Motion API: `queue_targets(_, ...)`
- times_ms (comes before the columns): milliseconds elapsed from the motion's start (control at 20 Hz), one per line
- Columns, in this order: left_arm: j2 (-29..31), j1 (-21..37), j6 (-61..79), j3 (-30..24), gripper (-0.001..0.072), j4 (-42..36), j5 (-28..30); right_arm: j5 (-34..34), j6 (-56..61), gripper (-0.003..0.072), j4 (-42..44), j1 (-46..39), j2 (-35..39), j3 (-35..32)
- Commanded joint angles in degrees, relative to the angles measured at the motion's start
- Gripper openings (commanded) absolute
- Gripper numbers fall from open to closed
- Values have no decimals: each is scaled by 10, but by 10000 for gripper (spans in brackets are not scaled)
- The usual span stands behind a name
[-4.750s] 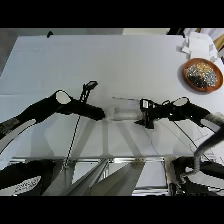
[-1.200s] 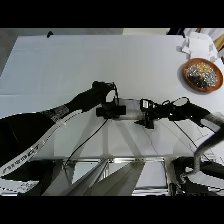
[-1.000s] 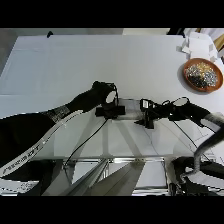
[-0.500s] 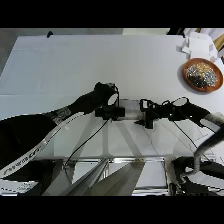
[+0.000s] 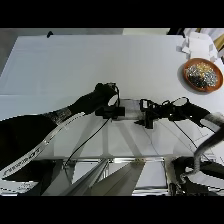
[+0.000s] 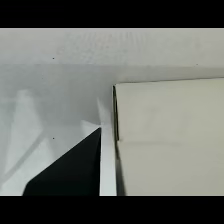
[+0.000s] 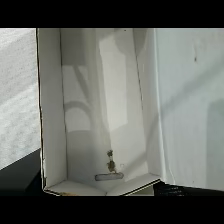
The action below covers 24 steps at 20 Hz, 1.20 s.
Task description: Fold the box and place the chain.
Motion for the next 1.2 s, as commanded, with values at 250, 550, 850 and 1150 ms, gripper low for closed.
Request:
queue_targets(250,0,-2,0,0,6,-3,5,0,0,340,0,0,0,0)
queue_targets(550,0,-2,-1,0,35,-3,7,0,0,340,0,0,0,0)
queue_targets(850,1,-2,0,0,155,-2,8,0,0,340,0,0,0,0)
queue_targets(1150,12,8,19,0,156,-25,8,0,0,340,0,0,0,0)
